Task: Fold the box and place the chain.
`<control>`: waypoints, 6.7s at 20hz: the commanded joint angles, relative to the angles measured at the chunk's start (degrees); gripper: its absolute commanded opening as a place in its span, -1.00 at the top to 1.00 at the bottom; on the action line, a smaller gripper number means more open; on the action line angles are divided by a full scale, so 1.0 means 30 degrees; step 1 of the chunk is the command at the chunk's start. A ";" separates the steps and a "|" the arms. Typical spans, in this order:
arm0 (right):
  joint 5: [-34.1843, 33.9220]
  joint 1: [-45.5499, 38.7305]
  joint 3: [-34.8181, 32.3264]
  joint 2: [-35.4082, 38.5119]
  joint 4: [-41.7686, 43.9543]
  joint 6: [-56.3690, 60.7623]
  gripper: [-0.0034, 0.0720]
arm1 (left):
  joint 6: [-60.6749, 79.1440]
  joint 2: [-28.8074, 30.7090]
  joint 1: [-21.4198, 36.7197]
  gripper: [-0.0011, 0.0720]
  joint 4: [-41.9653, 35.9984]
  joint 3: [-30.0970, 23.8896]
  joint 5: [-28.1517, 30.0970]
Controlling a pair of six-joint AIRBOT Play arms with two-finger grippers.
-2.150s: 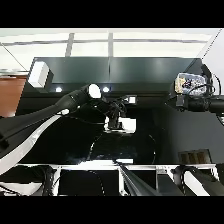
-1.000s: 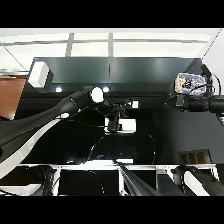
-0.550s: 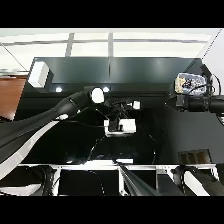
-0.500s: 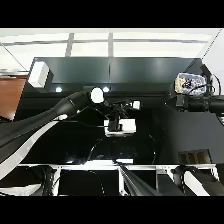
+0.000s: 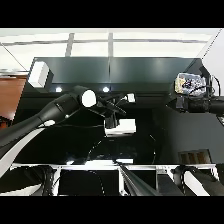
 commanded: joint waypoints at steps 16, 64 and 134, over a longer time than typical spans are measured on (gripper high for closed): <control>-0.1566 -0.0051 0.0015 0.0015 -0.0226 -0.0160 0.88 | -0.0182 -0.0437 -0.1180 -0.96 -0.0758 -0.0539 -0.0117; -0.1698 -0.0051 0.0015 0.0007 -0.0226 -0.0146 0.88 | -0.1690 -0.1639 -0.3461 -0.96 0.1661 -0.0539 0.2871; -0.3177 0.0095 0.2149 0.3461 -0.3708 -0.1770 0.88 | -1.3916 0.0510 1.8192 0.91 0.2018 0.8969 -0.7934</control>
